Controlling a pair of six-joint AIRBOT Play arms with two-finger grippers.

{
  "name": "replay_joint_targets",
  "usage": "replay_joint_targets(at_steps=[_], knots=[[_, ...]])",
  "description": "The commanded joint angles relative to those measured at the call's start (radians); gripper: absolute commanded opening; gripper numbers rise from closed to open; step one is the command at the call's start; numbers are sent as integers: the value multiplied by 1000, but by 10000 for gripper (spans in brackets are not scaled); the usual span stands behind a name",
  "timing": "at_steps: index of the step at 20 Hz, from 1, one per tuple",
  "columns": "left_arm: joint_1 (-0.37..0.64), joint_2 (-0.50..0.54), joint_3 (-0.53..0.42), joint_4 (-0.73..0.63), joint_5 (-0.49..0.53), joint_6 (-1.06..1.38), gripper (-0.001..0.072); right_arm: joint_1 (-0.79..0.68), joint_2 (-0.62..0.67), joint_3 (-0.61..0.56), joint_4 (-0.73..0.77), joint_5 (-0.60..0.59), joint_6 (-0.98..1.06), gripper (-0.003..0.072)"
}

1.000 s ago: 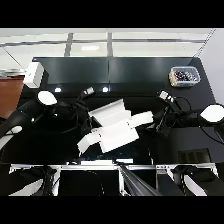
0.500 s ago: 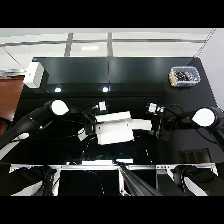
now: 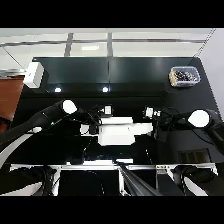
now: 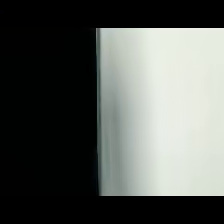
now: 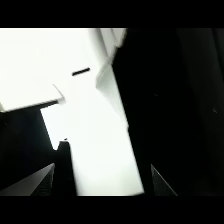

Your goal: Fold the box and place the chain.

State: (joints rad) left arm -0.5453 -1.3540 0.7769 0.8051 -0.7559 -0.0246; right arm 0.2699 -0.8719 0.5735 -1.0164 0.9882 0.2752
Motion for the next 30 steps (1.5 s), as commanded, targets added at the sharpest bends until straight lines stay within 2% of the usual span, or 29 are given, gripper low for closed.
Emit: replay_joint_targets(at_steps=[1,2,4,8,14,18,23,27,30], knots=[[-3,-31,5,-3,14,19,30,27,-41,-46,132,-90,-61,720],[-8,-33,7,-3,16,19,30,40,-52,-58,145,-117,-93,720],[-13,-38,12,-3,17,19,30,72,-76,-63,187,-100,-128,720],[-13,-37,14,-3,15,18,30,158,-82,-97,169,-109,-138,720],[-13,-37,14,-3,12,18,30,161,-85,-120,177,-159,-170,720],[-13,-37,14,-3,11,18,30,172,-154,-120,364,-182,-207,718],[-12,-37,14,-3,11,18,30,213,-194,-120,385,-233,-277,718],[-12,-37,14,-3,11,18,30,214,-182,-63,369,-306,-299,718],[-12,-37,14,-3,11,18,30,214,-182,-7,332,-292,-302,718]])
